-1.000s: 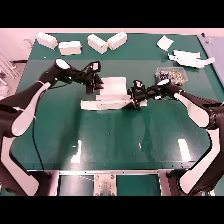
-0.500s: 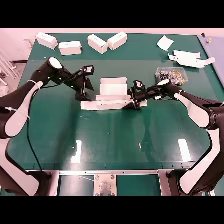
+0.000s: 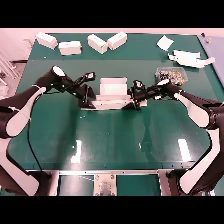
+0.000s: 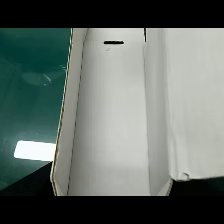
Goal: Fold the box and place the chain.
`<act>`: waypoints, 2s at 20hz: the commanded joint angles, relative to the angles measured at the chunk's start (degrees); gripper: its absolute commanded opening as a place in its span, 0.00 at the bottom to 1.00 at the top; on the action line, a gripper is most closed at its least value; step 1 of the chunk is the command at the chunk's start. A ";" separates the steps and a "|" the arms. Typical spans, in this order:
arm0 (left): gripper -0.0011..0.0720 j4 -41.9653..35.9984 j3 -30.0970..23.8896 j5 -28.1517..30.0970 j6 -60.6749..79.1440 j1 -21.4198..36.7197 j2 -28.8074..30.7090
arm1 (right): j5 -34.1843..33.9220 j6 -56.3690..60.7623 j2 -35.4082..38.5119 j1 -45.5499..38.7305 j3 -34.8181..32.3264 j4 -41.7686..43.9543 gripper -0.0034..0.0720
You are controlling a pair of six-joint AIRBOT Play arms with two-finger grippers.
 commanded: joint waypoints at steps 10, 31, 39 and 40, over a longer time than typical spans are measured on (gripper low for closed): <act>0.98 7.56 -1.27 3.91 -1.38 -1.20 0.35 | 0.02 0.02 -0.02 0.02 0.02 0.02 0.77; 1.00 1.14 -1.16 5.40 -1.16 -1.22 0.39 | 0.02 0.02 -0.02 0.02 0.02 0.02 0.77; 1.00 5.40 -1.14 6.25 -1.14 -1.22 0.70 | 0.02 0.02 -0.02 0.02 0.02 0.02 0.77; 1.00 5.01 -1.14 6.67 -1.14 -1.22 0.70 | 0.02 0.02 -0.02 0.02 0.02 0.02 0.77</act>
